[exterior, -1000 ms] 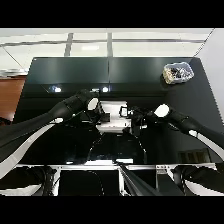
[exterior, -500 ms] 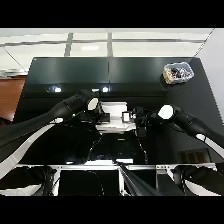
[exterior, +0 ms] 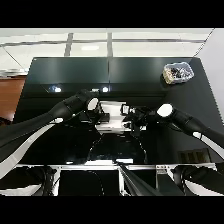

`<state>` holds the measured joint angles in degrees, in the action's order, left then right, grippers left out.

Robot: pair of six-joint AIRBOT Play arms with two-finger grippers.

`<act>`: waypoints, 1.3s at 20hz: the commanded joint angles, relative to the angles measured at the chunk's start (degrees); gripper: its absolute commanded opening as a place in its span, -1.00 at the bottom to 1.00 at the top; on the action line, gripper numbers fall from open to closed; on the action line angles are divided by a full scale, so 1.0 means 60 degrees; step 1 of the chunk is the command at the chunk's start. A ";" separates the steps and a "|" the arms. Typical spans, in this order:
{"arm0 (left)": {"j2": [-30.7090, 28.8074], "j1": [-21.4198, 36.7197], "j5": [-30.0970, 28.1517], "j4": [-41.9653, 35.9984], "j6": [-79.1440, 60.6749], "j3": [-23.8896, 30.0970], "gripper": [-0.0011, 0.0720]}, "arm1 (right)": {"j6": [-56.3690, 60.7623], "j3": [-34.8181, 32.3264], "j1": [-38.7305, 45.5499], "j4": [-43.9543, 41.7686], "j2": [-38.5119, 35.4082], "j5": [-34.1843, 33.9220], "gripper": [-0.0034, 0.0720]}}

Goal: Fold the box and place the chain.

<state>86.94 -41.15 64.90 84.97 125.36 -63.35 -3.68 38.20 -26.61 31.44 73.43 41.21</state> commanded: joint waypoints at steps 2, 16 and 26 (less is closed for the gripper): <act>0.0000 0.0000 -0.0011 -0.0018 0.0007 -0.0011 -0.90 | 0.0062 -0.0007 -0.0007 -0.1202 0.0404 -0.0040 0.03; 0.0000 0.0000 0.0040 -0.0036 -0.0004 -0.0011 -0.90 | 1.2892 0.0197 0.6193 0.4240 -0.2382 0.3763 -0.85; 0.0000 0.0000 0.0025 -0.0036 -0.0004 -0.0011 -0.90 | 1.0211 -0.1381 0.3825 -0.2415 0.1224 0.2535 -0.85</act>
<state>86.94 -41.15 65.12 84.73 125.36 -63.35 61.78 29.54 2.76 27.22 75.94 59.18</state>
